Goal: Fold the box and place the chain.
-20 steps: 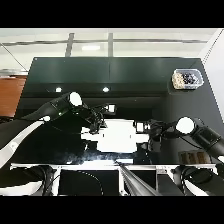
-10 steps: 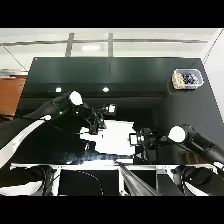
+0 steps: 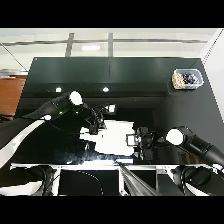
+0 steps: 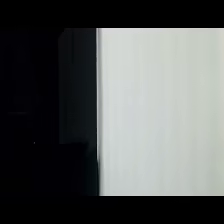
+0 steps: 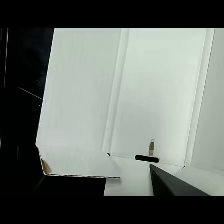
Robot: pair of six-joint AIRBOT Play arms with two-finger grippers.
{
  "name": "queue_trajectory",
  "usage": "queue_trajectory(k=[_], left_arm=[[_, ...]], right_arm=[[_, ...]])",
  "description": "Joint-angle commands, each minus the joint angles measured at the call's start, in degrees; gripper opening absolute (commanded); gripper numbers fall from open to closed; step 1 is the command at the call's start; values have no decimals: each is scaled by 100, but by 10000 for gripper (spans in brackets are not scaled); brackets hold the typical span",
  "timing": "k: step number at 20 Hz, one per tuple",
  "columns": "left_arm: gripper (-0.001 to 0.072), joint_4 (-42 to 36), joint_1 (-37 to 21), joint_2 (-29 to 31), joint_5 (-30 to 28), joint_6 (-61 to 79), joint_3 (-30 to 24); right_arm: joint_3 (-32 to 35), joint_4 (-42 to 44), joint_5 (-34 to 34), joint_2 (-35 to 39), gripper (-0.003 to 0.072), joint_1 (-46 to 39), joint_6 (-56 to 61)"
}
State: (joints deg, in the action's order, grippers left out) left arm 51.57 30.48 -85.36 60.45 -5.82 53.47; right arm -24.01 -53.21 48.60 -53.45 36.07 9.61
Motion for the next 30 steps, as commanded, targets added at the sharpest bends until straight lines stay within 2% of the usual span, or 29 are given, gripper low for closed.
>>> queue_trajectory(k=[1, 5, 11, 16, 18, 22, 26, 30], left_arm=[[29, -181, -70, 4, 0, -111, 2], [29, -649, -306, 4, 35, -208, 2], [29, -645, -299, 2, 31, -208, 2], [29, -645, -297, 2, 31, -208, -7], [29, -632, -293, 0, 35, -205, -11], [28, -592, -293, 2, 85, -205, -9], [28, -551, -293, 2, 120, -205, -9], [27, -507, -291, 4, 122, -162, -9]], right_arm=[[0, 68, -35, -4, 706, 17, 22], [2, 44, -109, -4, 706, 17, 22], [11, 87, -164, -153, 706, 31, 20], [11, 114, -1292, -402, 707, 476, 398], [7, 111, -1456, -404, 706, 511, 608], [-160, 48, -1211, -131, 707, 455, 1187], [-173, -127, -1029, 439, 708, -70, 1213], [-175, 195, -1073, 461, 716, -542, 1158]])
